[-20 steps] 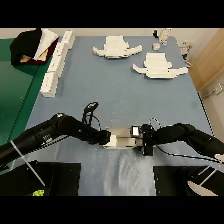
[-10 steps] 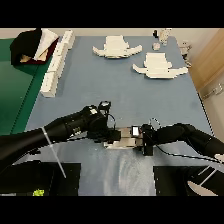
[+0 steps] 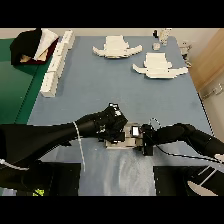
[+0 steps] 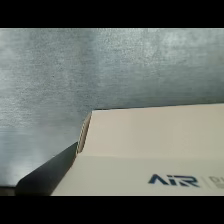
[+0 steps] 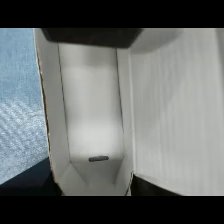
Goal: Fold the box.
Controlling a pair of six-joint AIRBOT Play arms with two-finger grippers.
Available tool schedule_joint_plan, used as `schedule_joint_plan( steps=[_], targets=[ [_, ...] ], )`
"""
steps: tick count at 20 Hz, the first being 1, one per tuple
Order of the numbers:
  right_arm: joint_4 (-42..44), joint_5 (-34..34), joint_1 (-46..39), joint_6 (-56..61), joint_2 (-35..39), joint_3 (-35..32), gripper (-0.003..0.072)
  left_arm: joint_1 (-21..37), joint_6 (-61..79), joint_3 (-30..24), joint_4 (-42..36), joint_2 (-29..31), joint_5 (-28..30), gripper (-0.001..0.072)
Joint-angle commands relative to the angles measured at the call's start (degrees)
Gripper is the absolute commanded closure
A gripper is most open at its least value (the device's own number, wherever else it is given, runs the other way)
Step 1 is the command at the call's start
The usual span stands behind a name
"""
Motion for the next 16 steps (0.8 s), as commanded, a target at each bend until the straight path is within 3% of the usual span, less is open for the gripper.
schedule_joint_plan(
  steps=[1,2,4,5,6,14,15,16],
  targets=[
    [0.0,0.0,0.0,0.0,0.0,0.0,0.0235,-0.6,-2.8,1.6,3.0,-1.9,-2.8,0.0399],
    [0.0,0.0,0.0,0.0,0.0,0.0,0.0235,-0.9,-3.5,1.7,3.6,-1.9,-2.6,0.0402],
    [0.0,0.0,0.0,0.0,0.0,0.0,0.0234,-1.7,-4.5,1.7,3.9,-2.3,-2.5,0.0498],
    [0.0,0.0,0.0,0.0,0.0,0.0,0.0235,-1.8,-4.9,1.7,3.8,-2.7,-2.5,0.0559],
    [0.0,0.0,0.0,0.0,0.0,0.0,0.0235,-2.1,-4.9,1.7,3.7,-3.0,-2.5,0.0694],
    [0.0,0.0,0.0,0.0,0.0,0.0,0.0235,-2.8,-4.6,2.5,3.2,-3.3,-2.8,0.0693],
    [0.0,0.0,0.0,0.0,0.0,0.0,0.0235,-2.8,-4.0,3.0,3.2,-3.3,-2.7,0.0586],
    [0.0,0.0,0.0,0.0,0.0,0.0,0.0234,-2.8,-4.0,3.5,3.3,-3.3,-2.8,0.0278]
  ],
)
